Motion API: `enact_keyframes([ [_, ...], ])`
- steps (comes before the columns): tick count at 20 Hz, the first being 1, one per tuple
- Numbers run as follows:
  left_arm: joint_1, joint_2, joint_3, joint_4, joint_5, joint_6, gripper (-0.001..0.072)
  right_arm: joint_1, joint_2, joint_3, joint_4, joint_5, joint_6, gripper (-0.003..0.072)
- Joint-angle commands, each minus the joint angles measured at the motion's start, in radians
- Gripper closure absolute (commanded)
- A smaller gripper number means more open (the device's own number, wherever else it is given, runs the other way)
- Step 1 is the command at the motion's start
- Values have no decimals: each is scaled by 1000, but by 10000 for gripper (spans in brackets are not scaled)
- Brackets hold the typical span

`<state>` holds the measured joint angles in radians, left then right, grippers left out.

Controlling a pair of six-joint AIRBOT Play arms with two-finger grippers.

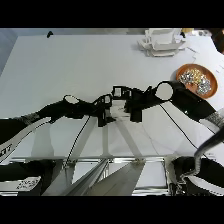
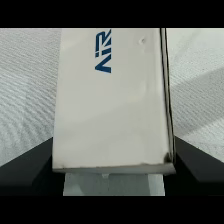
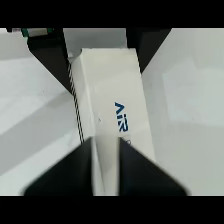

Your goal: Fold the box and place the chain.

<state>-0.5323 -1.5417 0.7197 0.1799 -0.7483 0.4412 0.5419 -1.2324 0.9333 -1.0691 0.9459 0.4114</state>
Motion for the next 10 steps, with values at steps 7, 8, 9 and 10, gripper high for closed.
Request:
enact_keyframes([
  [7, 1, 1, 0, 0, 4, -1, 457, 1, -49, -2, 59, -5, 4, 677],
  [8, 1, 1, 0, 0, 3, -1, 457, 1, -59, -4, 59, 6, 3, 677],
  [9, 1, 1, 0, 0, 3, -1, 457, 1, -61, -9, 59, 10, 3, 678],
  [10, 1, 1, 0, 0, 3, -1, 457, 1, -60, -14, 60, 21, 3, 679],
])
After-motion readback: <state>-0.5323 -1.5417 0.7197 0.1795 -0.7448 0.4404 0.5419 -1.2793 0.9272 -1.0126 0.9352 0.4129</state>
